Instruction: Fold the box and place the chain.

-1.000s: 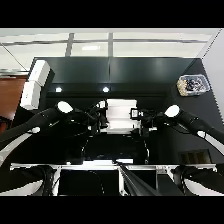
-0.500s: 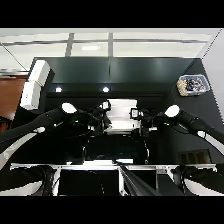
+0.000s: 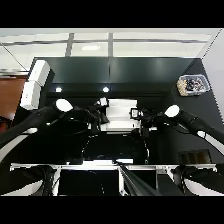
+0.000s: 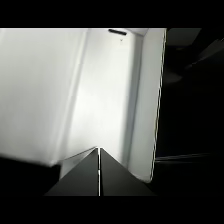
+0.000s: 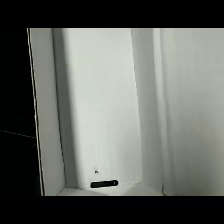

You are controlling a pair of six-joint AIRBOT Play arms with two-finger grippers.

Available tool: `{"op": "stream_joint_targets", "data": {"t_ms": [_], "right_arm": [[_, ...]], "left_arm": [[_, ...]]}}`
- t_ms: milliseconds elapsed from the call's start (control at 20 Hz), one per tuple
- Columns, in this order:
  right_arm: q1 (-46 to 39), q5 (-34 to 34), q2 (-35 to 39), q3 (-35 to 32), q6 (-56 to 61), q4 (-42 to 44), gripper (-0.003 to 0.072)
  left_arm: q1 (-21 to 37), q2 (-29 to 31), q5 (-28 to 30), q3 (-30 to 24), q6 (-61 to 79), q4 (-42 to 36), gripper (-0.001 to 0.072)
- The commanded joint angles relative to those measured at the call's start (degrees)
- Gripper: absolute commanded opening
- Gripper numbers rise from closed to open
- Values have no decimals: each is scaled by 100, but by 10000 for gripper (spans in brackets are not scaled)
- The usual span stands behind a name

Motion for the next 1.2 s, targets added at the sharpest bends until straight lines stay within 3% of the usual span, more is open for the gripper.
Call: {"op": "stream_joint_targets", "data": {"t_ms": [0,100,150,300,350,500,750,950,1150], "right_arm": [[0,7,-2,-2,-2,-4,170],[0,7,-2,-2,-2,-4,170],[0,7,-2,-2,-2,-4,170],[0,7,-2,-2,-2,-7,170],[2,7,-2,-2,-2,-4,170],[2,7,-2,-2,-2,-4,170],[2,11,-2,-2,0,-4,169],[2,11,-2,-2,-2,-7,169],[2,7,-2,-2,-2,-7,170]], "left_arm": [[581,859,-531,107,-1539,1471,28],[1158,1287,-776,94,-2391,1856,27],[1491,1370,-778,59,-3497,1956,27],[2396,1143,-1102,-273,-7040,1989,27],[2605,984,-1246,-450,-7567,1921,28],[2726,382,-1478,-859,-7079,977,28],[1814,-667,-1182,-901,-6354,-155,27],[1515,-828,-988,-901,-5289,-1189,27],[1515,-828,-1137,-898,-4861,-1287,28]]}}
